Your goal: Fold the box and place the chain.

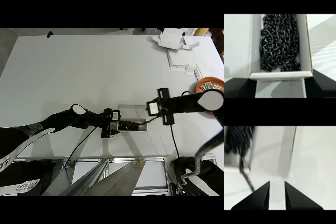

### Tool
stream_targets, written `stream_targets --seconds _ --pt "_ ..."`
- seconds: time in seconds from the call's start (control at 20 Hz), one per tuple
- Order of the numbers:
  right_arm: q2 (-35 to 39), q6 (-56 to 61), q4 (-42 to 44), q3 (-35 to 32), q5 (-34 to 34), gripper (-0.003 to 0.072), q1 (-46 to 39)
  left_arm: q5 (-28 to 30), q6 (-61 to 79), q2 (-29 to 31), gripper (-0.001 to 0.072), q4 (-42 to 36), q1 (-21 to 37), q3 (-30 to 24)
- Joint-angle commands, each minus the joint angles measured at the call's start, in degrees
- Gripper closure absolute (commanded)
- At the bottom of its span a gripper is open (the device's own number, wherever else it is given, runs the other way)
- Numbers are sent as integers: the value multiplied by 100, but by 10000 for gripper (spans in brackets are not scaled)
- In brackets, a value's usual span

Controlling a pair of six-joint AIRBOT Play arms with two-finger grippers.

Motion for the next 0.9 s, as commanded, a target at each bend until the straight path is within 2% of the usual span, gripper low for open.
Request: stream_targets --seconds 0.0,0.15,0.25,0.4,0.45,0.55,0.85 --pt "-509 -219 -326 37 267 507 -1003 0 0 -2 503 0 0 0" --pt "-1104 -238 -389 -24 269 510 -1005 0 0 -2 503 2 0 0" --pt "-1429 -400 -345 -48 308 570 -907 2 0 -2 503 2 0 0" --pt "-1773 -669 -356 -129 240 582 -879 2 0 -2 503 2 0 0" --pt "-1816 -691 -356 -175 149 563 -879 0 0 -2 503 2 0 0" --pt "-1836 -691 -354 -330 -179 469 -879 2 0 -2 503 2 0 0" --pt "-1880 -964 -232 -654 -595 470 -879 0 0 -2 503 0 0 0"
